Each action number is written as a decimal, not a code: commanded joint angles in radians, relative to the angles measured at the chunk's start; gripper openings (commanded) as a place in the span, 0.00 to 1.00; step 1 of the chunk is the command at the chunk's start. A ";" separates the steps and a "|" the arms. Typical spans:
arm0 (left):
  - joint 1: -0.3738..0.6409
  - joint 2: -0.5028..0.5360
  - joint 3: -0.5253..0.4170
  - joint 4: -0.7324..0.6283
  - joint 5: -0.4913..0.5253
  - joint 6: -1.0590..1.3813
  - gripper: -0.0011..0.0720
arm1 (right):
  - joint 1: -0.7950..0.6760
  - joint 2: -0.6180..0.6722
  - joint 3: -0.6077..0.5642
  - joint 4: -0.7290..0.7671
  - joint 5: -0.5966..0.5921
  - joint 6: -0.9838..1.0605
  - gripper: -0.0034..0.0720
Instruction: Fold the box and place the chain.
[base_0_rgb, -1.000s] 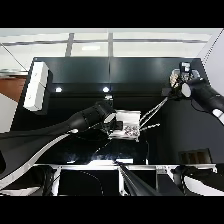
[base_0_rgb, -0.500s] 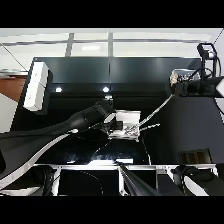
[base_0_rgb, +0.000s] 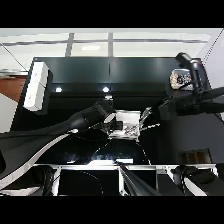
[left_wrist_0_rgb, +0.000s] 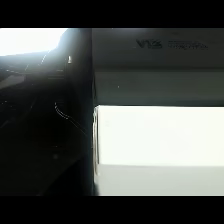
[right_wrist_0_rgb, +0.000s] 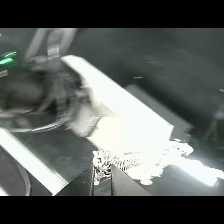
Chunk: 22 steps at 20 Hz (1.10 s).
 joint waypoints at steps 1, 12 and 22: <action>0.000 0.000 0.000 0.000 0.000 0.000 0.06 | 0.090 -0.015 -0.030 0.056 -0.048 -0.016 0.09; 0.000 0.000 0.000 0.000 0.001 0.000 0.06 | 0.026 -0.087 -0.046 -0.064 0.039 -0.038 0.81; 0.000 0.000 0.000 0.000 -0.001 0.000 0.06 | -0.198 -0.035 -0.475 -0.086 -0.282 -0.607 1.00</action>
